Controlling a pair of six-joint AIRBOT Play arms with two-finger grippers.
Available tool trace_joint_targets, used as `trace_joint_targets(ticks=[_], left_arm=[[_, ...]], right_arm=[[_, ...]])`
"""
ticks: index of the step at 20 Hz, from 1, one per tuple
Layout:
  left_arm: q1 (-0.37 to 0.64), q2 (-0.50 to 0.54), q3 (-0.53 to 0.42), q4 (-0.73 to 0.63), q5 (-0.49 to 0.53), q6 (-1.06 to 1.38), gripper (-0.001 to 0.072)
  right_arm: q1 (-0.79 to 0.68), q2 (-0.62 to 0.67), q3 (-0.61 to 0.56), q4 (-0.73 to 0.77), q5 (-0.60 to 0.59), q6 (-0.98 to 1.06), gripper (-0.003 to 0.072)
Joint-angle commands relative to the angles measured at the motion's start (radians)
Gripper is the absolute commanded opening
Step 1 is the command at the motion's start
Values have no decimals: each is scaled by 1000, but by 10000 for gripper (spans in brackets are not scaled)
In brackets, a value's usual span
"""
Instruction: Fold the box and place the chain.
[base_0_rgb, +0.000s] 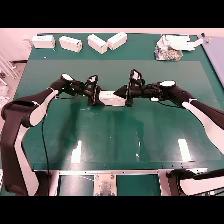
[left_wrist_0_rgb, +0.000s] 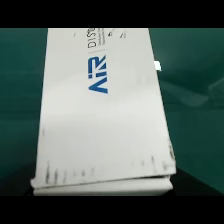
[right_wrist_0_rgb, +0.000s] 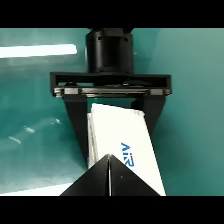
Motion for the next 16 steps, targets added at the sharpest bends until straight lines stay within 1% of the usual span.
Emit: trace_joint_targets(ticks=[1,5,7,11,13,16], left_arm=[[1,1,1,0,0,0,346],[1,1,1,0,1,0,347],[1,1,1,0,1,0,346],[1,1,1,0,1,0,346],[1,1,1,0,1,0,347],[1,1,1,0,2,0,346]], right_arm=[[-45,-108,96,2,166,59,14],[-56,-227,227,-37,271,156,13],[-54,-241,238,-59,283,171,14],[-37,-252,239,-167,282,275,13],[-34,-256,246,-184,279,307,13],[-18,-257,261,-278,271,358,13]])
